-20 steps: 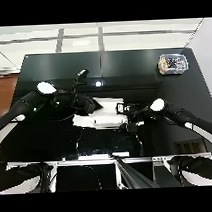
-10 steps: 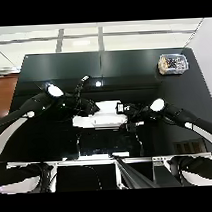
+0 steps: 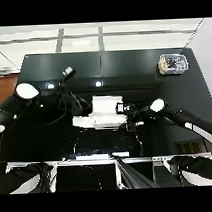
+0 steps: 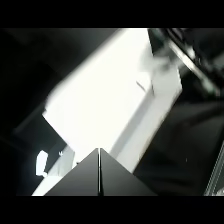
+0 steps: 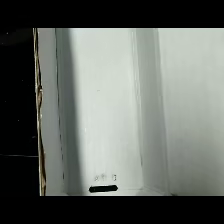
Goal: Fold the box and place the chain.
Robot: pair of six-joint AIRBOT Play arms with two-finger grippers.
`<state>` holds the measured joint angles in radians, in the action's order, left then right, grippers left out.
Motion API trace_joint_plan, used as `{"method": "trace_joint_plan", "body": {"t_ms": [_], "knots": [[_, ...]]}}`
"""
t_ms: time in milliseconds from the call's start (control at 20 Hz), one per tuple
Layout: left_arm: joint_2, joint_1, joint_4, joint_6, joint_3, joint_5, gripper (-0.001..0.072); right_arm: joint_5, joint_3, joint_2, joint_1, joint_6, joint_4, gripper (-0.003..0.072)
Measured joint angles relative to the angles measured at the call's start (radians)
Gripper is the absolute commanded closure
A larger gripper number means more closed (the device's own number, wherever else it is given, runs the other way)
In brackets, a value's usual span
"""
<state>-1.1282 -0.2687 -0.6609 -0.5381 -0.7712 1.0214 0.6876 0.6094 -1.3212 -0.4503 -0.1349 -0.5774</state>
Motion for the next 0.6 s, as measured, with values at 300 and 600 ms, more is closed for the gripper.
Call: {"method": "trace_joint_plan", "body": {"t_ms": [300, 600], "knots": [[0.028, 0.0, -0.079, 0.425, 0.108, -0.056, 0.0006, 0.0, 0.0, 0.0, 0.0, 0.0, 0.0, 0.056], [-0.05, -0.07, -0.164, 0.637, 0.122, -0.138, 0.0015, 0.0, 0.0, 0.0, 0.0, 0.0, 0.0, 0.0559]]}}
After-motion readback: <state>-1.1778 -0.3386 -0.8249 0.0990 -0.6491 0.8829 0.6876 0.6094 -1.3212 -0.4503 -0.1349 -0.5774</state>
